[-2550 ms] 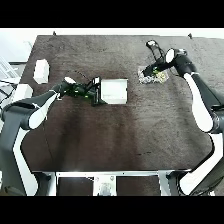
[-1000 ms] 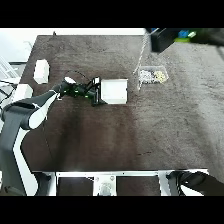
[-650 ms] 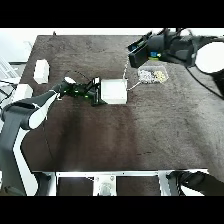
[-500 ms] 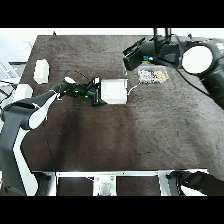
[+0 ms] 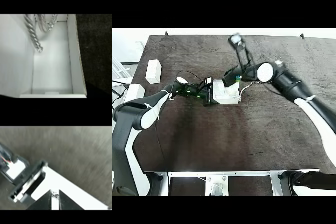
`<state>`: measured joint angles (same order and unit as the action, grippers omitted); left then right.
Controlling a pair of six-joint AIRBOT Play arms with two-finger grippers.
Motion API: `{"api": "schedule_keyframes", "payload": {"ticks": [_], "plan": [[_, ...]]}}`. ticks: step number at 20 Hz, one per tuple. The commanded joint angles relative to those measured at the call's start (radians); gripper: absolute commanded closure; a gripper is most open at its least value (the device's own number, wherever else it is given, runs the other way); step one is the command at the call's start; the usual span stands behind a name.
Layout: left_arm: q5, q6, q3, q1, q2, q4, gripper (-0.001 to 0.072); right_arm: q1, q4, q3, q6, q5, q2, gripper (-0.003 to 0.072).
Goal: Fold the box and place the chain.
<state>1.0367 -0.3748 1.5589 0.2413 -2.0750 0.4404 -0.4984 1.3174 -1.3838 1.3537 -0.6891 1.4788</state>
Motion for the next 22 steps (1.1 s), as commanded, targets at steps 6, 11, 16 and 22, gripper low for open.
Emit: {"api": "schedule_keyframes", "payload": {"ticks": [6,11,16,22], "plan": [[0.000,0.000,0.000,-0.001,-0.001,0.000,0.0238,0.008,-0.020,0.065,-0.004,0.041,0.093,0.0132],[0.000,0.000,0.000,-0.001,-0.001,0.000,0.0237,0.086,0.090,0.066,-0.003,-0.028,0.021,0.0132],[0.000,0.000,0.000,-0.001,-0.001,0.000,0.0238,0.302,0.034,0.132,0.053,0.066,0.053,0.0131],[0.000,0.000,0.000,-0.001,-0.001,0.000,0.0238,0.446,-0.205,0.113,0.022,0.114,0.227,0.0131]]}}
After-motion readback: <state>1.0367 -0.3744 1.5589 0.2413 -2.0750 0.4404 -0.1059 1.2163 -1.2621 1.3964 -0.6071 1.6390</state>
